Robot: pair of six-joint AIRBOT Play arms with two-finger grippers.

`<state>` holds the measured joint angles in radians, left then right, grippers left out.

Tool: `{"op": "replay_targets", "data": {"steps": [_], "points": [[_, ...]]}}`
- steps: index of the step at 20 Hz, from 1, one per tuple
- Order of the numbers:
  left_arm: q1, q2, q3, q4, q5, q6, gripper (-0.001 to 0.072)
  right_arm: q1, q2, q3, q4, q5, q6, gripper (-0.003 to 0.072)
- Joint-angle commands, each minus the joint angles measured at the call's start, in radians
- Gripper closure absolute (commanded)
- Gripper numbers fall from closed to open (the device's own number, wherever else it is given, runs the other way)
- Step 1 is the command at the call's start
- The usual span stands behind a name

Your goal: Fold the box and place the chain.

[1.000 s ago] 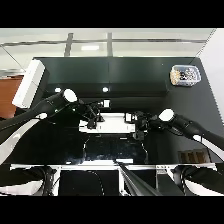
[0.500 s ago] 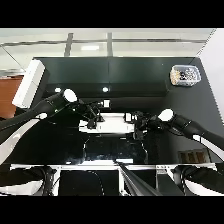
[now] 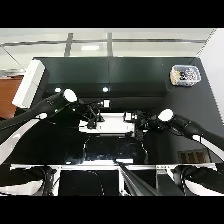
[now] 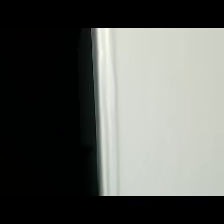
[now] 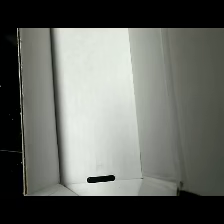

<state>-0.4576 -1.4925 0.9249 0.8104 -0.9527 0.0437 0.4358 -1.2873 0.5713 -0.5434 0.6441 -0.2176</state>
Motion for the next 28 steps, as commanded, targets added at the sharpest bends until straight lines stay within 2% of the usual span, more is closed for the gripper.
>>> {"op": "replay_targets", "data": {"steps": [1, 2, 3, 6, 7, 8, 9, 10, 11, 12, 13, 14, 15, 17, 18, 19, 20, 21, 22, 24, 26, 28], "points": [[0.0, 0.0, 0.0, 0.0, 0.0, 0.0, 0.0684, 0.0, 0.0, 0.0, 0.001, -0.001, 0.001, 0.0013], [0.0, 0.0, 0.0, 0.0, 0.0, 0.0, 0.0684, 0.001, 0.0, 0.0, 0.0, 0.0, 0.001, 0.009], [0.0, 0.0, 0.0, 0.0, -0.001, 0.0, 0.0684, 0.001, 0.0, 0.0, 0.0, 0.0, 0.001, 0.0198], [0.001, 0.001, 0.001, 0.001, -0.001, 0.0, 0.0669, 0.001, 0.0, 0.0, 0.001, -0.001, 0.001, 0.0195], [0.002, 0.003, 0.001, 0.001, -0.001, 0.001, 0.0483, 0.001, 0.0, 0.0, 0.0, -0.001, 0.001, 0.0195], [0.005, 0.01, 0.003, 0.002, 0.0, -0.006, 0.0257, 0.001, 0.0, 0.0, 0.001, -0.001, 0.001, 0.0195], [0.011, 0.021, 0.009, 0.016, -0.001, -0.048, 0.0099, 0.001, 0.0, 0.0, 0.0, 0.0, 0.0, 0.0196], [0.021, 0.036, 0.019, 0.048, -0.004, -0.109, 0.0062, 0.001, 0.0, 0.0, 0.0, 0.0, 0.0, 0.0196], [0.036, 0.056, 0.032, 0.103, -0.026, -0.199, 0.0064, 0.0, 0.0, 0.0, 0.0, 0.0, 0.0, 0.0196], [0.053, 0.079, 0.047, 0.164, -0.065, -0.261, 0.01, 0.001, 0.0, 0.0, 0.0, 0.0, 0.0, 0.0196], [0.074, 0.108, 0.062, 0.217, -0.121, -0.3, 0.0169, 0.001, 0.0, 0.0, 0.0, 0.0, 0.0, 0.0196], [0.1, 0.138, 0.074, 0.251, -0.177, -0.326, 0.0185, 0.001, 0.0, 0.0, 0.0, 0.0, 0.0, 0.0197], [0.126, 0.167, 0.079, 0.265, -0.218, -0.348, 0.0215, 0.001, 0.0, 0.0, -0.001, 0.0, 0.0, 0.0197], [0.179, 0.216, 0.08, 0.258, -0.293, -0.421, 0.0216, 0.001, 0.0, 0.0, -0.006, 0.004, 0.0, 0.0219], [0.199, 0.225, 0.08, 0.245, -0.346, -0.479, 0.0272, 0.003, 0.0, 0.0, -0.007, 0.007, -0.003, 0.0399], [0.214, 0.224, 0.079, 0.216, -0.418, -0.544, 0.045, 0.003, 0.0, 0.0, -0.01, 0.007, -0.004, 0.0453], [0.217, 0.222, 0.069, 0.17, -0.481, -0.574, 0.0626, 0.003, 0.0, 0.0, -0.009, 0.007, -0.004, 0.0452], [0.213, 0.22, 0.044, 0.102, -0.532, -0.571, 0.0685, 0.003, 0.0, 0.0, -0.009, 0.007, -0.004, 0.0452], [0.2, 0.22, 0.008, 0.031, -0.546, -0.571, 0.0686, 0.003, 0.0, 0.0, -0.01, 0.008, -0.004, 0.0453], [0.16, 0.22, -0.062, -0.056, -0.48, -0.571, 0.0686, 0.003, 0.0, 0.0, -0.01, 0.008, -0.004, 0.0452], [0.119, 0.22, -0.111, -0.152, -0.356, -0.56, 0.0687, 0.003, 0.0, 0.0, -0.01, 0.008, -0.004, 0.0452], [0.098, 0.219, -0.14, -0.323, -0.224, -0.488, 0.0686, 0.003, 0.0, 0.0, -0.01, 0.008, -0.004, 0.0452]]}}
